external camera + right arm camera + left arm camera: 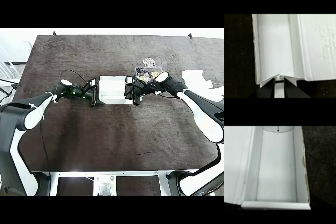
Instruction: Fold the box and place the chain.
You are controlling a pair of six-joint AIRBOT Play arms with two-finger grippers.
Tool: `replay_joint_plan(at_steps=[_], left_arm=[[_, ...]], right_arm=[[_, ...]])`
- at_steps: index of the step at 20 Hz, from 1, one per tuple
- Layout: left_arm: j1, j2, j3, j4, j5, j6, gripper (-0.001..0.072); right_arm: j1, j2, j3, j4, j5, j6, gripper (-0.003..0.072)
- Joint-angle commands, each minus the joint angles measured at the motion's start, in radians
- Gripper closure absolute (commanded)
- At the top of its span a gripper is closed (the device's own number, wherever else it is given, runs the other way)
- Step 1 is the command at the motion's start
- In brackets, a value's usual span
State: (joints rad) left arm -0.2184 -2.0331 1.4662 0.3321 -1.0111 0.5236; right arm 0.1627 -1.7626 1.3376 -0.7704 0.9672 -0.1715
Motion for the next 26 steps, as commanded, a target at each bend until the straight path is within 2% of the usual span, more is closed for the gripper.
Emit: replay_joint_plan(at_steps=[1, 9, 10, 11, 12, 19, 20, 21, 24, 26], left_arm=[[0.0, 0.0, 0.0, 0.0, 0.0, 0.0, 0.0086], [0.0, 0.0, 0.0, 0.0, 0.0, 0.0, 0.0085], [0.0, 0.0, 0.0, 0.0, 0.0, 0.0, 0.0086], [0.0, 0.0, 0.0, 0.0, 0.0, 0.0, 0.0086], [0.0, 0.0, 0.0, 0.0, 0.0, 0.0, 0.0086], [0.0, 0.0, 0.0, 0.0, 0.0, 0.0, 0.0086], [0.0, 0.0, 0.0, 0.0, 0.0, 0.0, 0.0086], [0.0, 0.0, 0.0, 0.0, 0.0, 0.0, 0.0086], [0.0, 0.0, 0.0, 0.0, 0.0, 0.0, 0.0086], [0.0, 0.0, 0.0, 0.0, 0.001, 0.0, 0.0086]], right_arm=[[0.005, -0.003, 0.0, 0.076, -0.002, -0.027, 0.0543], [0.023, -0.037, 0.0, 0.108, 0.006, -0.058, 0.0533], [0.023, -0.04, 0.0, 0.108, 0.006, -0.058, 0.0484], [0.023, -0.04, 0.0, 0.108, 0.005, -0.058, 0.031], [0.021, -0.04, 0.0, 0.108, 0.005, -0.058, 0.0191], [0.01, -0.04, 0.0, 0.105, 0.002, -0.058, 0.0183], [0.007, -0.04, 0.0, 0.1, 0.004, -0.053, 0.0362], [0.004, -0.034, 0.0, 0.064, 0.011, -0.041, 0.0663], [-0.016, 0.01, 0.0, -0.064, 0.039, 0.041, 0.0675], [-0.04, 0.058, 0.0, -0.055, 0.066, 0.064, 0.0675]])
